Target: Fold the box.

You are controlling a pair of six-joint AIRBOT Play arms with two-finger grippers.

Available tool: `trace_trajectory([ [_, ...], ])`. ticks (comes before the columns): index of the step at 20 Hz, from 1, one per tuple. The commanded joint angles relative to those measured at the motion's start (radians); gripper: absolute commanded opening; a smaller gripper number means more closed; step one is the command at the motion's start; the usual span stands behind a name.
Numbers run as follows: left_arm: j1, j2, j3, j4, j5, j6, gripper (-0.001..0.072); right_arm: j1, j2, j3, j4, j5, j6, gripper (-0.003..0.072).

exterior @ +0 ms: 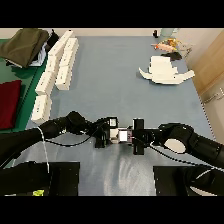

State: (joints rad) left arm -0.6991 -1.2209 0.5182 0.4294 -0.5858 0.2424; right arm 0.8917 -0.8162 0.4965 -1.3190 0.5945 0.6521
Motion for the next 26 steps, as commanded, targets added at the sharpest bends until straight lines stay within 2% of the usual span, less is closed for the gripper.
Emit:
trace_trajectory([
  [1,0.000,0.000,0.000,0.000,0.000,0.000,0.0509,0.001,-0.012,0.001,-0.027,0.000,0.001,0.0278],
  [2,0.000,0.000,0.000,0.000,0.000,0.000,0.0510,0.001,-0.011,0.001,-0.032,0.000,0.001,0.0214],
  [3,0.000,0.000,0.000,0.000,0.000,0.000,0.0509,0.001,-0.011,0.001,-0.035,0.000,0.001,0.0107],
  [5,0.000,0.000,0.000,0.000,0.000,0.000,0.0509,0.001,-0.011,0.002,-0.034,0.000,0.001,0.0089],
  [19,0.000,0.000,0.000,0.000,0.000,0.000,0.0509,0.001,0.019,0.011,-0.027,0.001,0.001,0.0116],
  [20,0.000,0.000,0.000,0.000,0.000,0.000,0.0509,0.001,0.019,0.011,-0.027,0.001,0.001,0.0293],
  [21,0.000,0.000,0.000,0.000,0.000,0.000,0.0509,0.001,0.019,0.011,-0.026,0.004,0.002,0.0340],
  [24,0.000,0.000,0.000,0.000,0.000,0.000,0.0509,0.001,0.019,0.011,-0.015,0.010,0.002,0.0317],
  [25,0.000,0.000,0.000,0.000,0.000,0.000,0.0509,0.001,0.019,0.011,-0.015,0.011,0.002,0.0276],
  [26,0.000,0.000,0.000,0.000,0.000,0.000,0.0509,0.001,0.019,0.011,-0.015,0.012,0.002,0.0275],
])
